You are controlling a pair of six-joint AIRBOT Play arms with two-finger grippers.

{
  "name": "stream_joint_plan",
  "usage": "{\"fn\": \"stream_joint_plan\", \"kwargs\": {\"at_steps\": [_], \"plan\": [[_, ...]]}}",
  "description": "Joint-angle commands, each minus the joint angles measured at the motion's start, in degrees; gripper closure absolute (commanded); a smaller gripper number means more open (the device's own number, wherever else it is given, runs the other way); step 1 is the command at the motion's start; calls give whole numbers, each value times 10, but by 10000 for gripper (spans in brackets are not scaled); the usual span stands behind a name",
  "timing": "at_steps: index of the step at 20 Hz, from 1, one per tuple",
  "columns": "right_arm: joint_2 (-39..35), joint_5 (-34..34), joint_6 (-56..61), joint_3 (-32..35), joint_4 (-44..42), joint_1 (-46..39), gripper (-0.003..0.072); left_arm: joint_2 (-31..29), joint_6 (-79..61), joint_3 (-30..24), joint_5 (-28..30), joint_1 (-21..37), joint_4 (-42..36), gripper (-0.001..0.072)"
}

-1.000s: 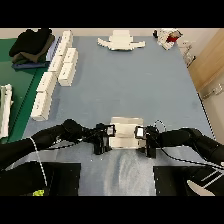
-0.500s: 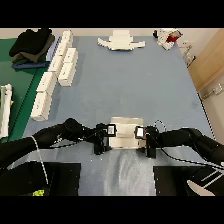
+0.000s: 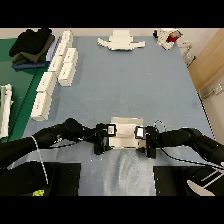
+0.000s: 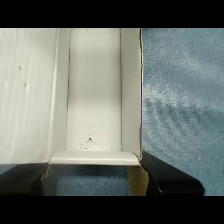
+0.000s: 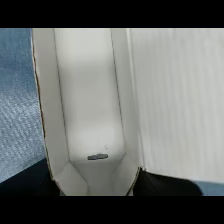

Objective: Fold the box.

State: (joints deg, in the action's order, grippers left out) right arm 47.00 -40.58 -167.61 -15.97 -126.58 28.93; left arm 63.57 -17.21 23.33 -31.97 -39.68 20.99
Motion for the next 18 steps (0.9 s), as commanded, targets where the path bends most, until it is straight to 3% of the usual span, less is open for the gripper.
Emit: {"fn": "stream_joint_plan", "kwargs": {"at_steps": [1, 18], "plan": [[0, 0, 0, 0, 0, 0, 120, 0, 1, 0, 0, 0, 0, 184], [0, 21, -47, 0, 1, 0, 120, 0, 1, 0, 0, 0, 0, 183]]}}
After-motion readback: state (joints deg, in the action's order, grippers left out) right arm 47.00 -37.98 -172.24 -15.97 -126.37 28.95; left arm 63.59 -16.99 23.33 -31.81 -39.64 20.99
